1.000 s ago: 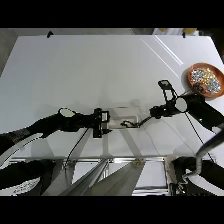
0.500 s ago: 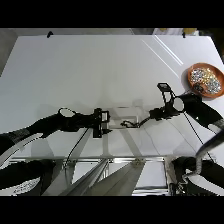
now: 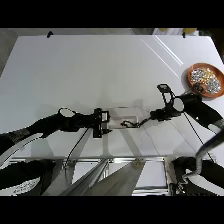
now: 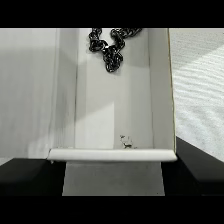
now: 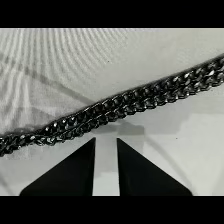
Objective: Fold the box and place the chain.
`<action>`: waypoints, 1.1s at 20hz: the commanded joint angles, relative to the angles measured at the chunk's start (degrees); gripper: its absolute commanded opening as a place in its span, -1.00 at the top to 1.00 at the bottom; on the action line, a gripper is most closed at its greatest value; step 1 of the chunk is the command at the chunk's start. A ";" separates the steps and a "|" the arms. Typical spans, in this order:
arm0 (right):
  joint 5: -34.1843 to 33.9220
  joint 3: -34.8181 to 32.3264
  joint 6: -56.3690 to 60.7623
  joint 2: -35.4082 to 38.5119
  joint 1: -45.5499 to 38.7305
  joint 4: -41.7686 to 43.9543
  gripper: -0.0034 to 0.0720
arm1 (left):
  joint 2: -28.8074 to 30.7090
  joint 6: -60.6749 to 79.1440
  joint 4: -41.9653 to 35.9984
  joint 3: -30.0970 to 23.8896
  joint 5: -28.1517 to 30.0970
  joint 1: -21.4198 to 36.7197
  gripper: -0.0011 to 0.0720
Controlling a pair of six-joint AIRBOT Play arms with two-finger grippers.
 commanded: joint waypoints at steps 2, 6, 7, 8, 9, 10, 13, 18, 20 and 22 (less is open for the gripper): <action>-0.42 0.04 -0.42 2.91 0.00 0.55 0.37 | 0.02 0.00 0.00 0.00 0.02 -0.02 0.40; -2.82 0.04 -0.20 2.78 0.00 2.23 0.27 | 0.02 0.00 0.00 0.00 0.00 -0.02 0.40; -3.23 0.04 -0.17 2.78 0.00 2.19 0.27 | 0.02 0.00 0.00 0.00 0.02 -0.02 0.40; -3.37 0.04 -0.02 2.78 0.00 2.14 0.27 | 0.02 0.00 0.00 0.00 0.00 -0.02 0.40; -3.37 0.04 -0.02 2.71 0.00 2.14 0.27 | 0.02 -0.02 0.00 0.00 0.02 -0.02 0.40; -3.26 0.04 -0.02 2.34 0.00 2.01 0.27 | 0.02 0.00 0.00 0.00 0.00 -0.02 0.40; -2.51 0.04 -0.02 -0.07 0.00 1.95 0.27 | 0.02 -0.02 0.00 0.00 0.00 -0.02 0.40; -2.12 0.04 -0.02 -0.85 0.00 1.53 0.28 | 0.02 0.00 0.00 0.00 0.00 -0.02 0.40; -2.10 0.04 -0.02 -1.25 0.00 1.27 0.28 | 0.02 0.00 0.00 0.00 0.00 -0.02 0.40; -2.10 0.04 -0.02 -1.86 0.02 1.11 0.28 | 0.02 0.00 0.00 0.00 0.00 -0.02 0.40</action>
